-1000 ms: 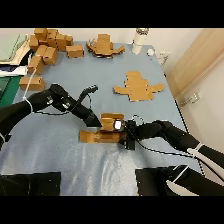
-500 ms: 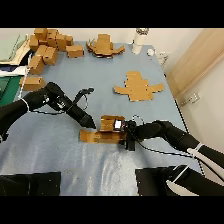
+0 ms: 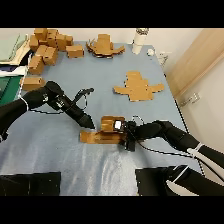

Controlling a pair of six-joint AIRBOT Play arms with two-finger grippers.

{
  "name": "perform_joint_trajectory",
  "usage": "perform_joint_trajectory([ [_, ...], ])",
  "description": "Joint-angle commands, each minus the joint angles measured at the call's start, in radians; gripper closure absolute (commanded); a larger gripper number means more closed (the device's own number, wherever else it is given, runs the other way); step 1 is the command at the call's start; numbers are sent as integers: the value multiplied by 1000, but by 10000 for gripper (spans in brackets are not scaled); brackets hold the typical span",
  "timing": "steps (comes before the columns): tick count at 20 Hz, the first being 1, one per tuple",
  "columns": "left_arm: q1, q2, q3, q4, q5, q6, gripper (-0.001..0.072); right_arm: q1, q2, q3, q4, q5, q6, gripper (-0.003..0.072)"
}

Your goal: Fold the box.

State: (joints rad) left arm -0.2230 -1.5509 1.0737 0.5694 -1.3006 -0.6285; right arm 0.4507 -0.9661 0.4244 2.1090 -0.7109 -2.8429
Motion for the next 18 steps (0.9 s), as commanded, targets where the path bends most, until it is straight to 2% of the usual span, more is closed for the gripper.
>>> perform_joint_trajectory([
  [1, 0, 1, 29, 5, -2, -1, 428, 6, 0, 0, 5, -18, 0, 187],
  [2, 0, 1, 36, 18, -1, -2, 419, 6, 0, 0, 8, -23, 0, 187],
  [3, 0, 1, 42, 37, 3, -20, 344, 6, 0, 0, 8, -27, 0, 187],
  [4, 0, 1, 43, 61, 13, -47, 320, 6, 0, 0, 8, -30, 0, 187],
  [7, 0, 0, 43, 112, 11, -72, 320, 6, 0, 0, 8, -27, 0, 189],
  [9, 0, 0, 43, 112, 4, -77, 321, 6, 0, 0, 7, -27, 0, 255],
  [10, 0, 0, 43, 111, -4, -80, 322, 6, 0, 0, 6, -27, 0, 254],
  [11, 0, 0, 43, 111, -23, -103, 359, 6, 0, 0, 4, -27, 0, 247],
  [12, 0, 0, 43, 111, -54, -114, 499, 6, 0, 0, 4, -27, 0, 247],
  [13, -2, 0, 42, 111, -98, -113, 671, 6, 0, 0, 4, -27, 0, 247],
  [14, -5, 0, 37, 104, -141, -121, 696, 6, 0, 0, 4, -27, 0, 247],
  [16, -29, 1, 17, 30, -219, -127, 697, 6, 0, 0, 4, -27, 0, 241],
  [17, -56, 1, 5, -24, -238, -126, 697, 6, 0, 0, 4, -27, 0, 161],
  [18, -86, 1, 4, -51, -231, -124, 697, 6, 0, 0, 4, -27, 0, 147],
])
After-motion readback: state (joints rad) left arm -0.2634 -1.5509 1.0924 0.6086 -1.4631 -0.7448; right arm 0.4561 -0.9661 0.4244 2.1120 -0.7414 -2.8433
